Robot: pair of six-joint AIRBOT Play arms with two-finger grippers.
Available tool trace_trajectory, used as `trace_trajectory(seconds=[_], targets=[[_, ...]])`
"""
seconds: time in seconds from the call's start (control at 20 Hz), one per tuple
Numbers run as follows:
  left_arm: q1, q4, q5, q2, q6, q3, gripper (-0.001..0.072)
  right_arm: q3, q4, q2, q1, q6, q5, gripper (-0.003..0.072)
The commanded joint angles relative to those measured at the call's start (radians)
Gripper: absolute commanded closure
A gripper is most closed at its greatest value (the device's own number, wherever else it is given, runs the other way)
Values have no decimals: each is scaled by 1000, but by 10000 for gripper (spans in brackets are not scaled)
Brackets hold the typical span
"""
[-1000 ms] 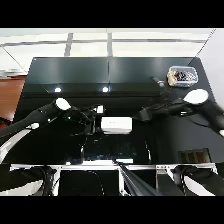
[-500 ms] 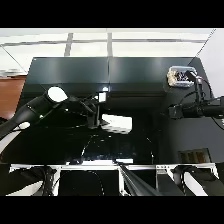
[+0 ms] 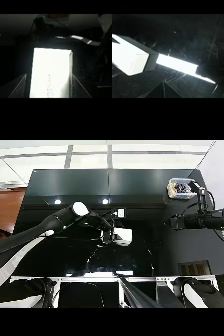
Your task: Fold the box and place the chain.
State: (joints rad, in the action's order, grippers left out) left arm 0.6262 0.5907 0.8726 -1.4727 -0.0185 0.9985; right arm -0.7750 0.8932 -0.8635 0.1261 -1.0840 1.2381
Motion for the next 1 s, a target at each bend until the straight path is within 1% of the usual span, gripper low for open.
trace_trajectory(seconds=[0.0,0.35,0.55,0.75,0.95], targets=[[5,-3,-5,-22,1,11,-8,0,1,1,0,9,-10,672],[6,2,2,-24,45,11,-8,24,1,1,0,19,-33,673],[7,34,5,-35,97,11,-7,36,1,1,0,19,-35,672],[7,34,51,-35,101,12,-8,36,1,1,0,19,-35,673],[8,76,52,-35,93,12,-7,36,2,1,0,19,-35,672]])
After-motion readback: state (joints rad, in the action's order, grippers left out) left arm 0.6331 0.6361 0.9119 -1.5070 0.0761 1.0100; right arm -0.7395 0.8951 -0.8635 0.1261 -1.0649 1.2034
